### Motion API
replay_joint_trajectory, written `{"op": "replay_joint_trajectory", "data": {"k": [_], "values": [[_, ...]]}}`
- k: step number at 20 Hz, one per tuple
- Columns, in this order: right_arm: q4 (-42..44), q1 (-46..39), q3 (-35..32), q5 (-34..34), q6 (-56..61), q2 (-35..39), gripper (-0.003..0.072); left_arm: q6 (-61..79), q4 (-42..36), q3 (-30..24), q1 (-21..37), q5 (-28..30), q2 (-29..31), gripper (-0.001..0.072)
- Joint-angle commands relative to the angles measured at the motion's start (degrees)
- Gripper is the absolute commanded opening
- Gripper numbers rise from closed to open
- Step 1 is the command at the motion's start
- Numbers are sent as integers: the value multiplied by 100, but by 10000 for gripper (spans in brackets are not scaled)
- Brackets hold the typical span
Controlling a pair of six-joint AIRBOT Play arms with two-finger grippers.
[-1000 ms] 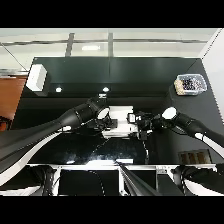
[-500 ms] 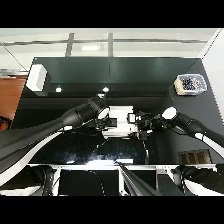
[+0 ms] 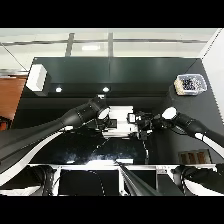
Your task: Fold the box and place the chain.
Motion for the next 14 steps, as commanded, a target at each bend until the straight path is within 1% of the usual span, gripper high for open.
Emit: {"op": "replay_joint_trajectory", "data": {"k": [1, 6, 7, 9, 10, 11, 14], "values": [[0, 4, -2, 0, -2, -2, 130, 0, 28, 2, 7, -33, -2, 25], [0, 4, -2, -2, -2, -2, 131, 28, 74, 2, 24, -26, 0, 25], [0, 2, -2, -61, 68, -2, 223, 26, 70, 2, 46, -26, 0, 25], [-2, 2, 0, -382, 496, -2, 648, 28, 72, 2, 87, -26, 0, 25], [-26, -20, 2, -389, 535, 9, 670, 28, 72, 2, 103, -24, 0, 26], [-28, -33, 4, -306, 531, 57, 669, 63, 72, 2, 111, -31, 0, 26], [-483, -55, 4, 22, 568, 413, 669, 197, 85, 2, 114, -15, -2, 26]]}}
